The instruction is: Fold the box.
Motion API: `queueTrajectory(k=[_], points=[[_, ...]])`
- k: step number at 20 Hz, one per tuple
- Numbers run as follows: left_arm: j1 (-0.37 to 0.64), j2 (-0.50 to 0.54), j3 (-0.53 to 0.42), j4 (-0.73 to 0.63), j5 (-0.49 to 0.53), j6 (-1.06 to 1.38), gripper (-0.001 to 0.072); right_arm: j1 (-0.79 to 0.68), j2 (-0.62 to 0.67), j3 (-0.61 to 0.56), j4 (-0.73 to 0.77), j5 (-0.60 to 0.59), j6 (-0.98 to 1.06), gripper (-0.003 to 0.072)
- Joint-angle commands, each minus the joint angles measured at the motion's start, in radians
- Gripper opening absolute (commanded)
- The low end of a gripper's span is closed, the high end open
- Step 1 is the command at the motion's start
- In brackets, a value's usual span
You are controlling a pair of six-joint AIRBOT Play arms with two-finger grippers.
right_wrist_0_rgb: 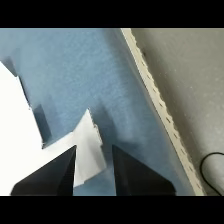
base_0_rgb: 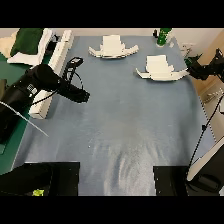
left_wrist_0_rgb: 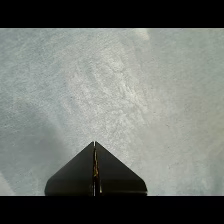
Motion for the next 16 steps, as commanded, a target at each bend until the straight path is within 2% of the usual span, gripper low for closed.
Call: queueTrajectory(k=[1, 3, 4, 6, 7, 8, 12, 16], points=[[-0.001, -0.001, 0.001, 0.000, 0.000, 0.000, 0.0015, 0.007, -0.005, 0.006, 0.065, 0.037, -0.042, 0.0334], [-0.002, -0.001, 0.001, 0.000, 0.000, 0.000, 0.0015, 0.011, -0.005, 0.006, 0.102, 0.027, -0.067, 0.0329], [-0.002, -0.001, 0.001, 0.000, 0.000, 0.000, 0.0016, 0.015, -0.005, 0.006, 0.115, 0.018, -0.083, 0.0212], [-0.002, -0.001, 0.001, 0.000, 0.000, 0.000, 0.0015, 0.020, -0.003, 0.011, 0.153, -0.031, -0.148, 0.0179], [-0.002, -0.001, 0.001, 0.000, 0.000, 0.000, 0.0015, 0.024, -0.002, 0.014, 0.160, -0.066, -0.167, 0.0056], [-0.002, -0.001, 0.001, 0.000, 0.000, 0.000, 0.0015, 0.029, 0.005, 0.015, 0.167, -0.111, -0.183, 0.0005], [-0.002, -0.001, 0.001, 0.000, 0.000, 0.000, 0.0016, 0.064, 0.055, 0.012, 0.175, -0.310, -0.216, -0.0002], [-0.002, -0.001, 0.001, 0.000, 0.000, 0.000, 0.0016, 0.129, 0.192, -0.169, 0.182, -0.318, -0.230, -0.0005]])
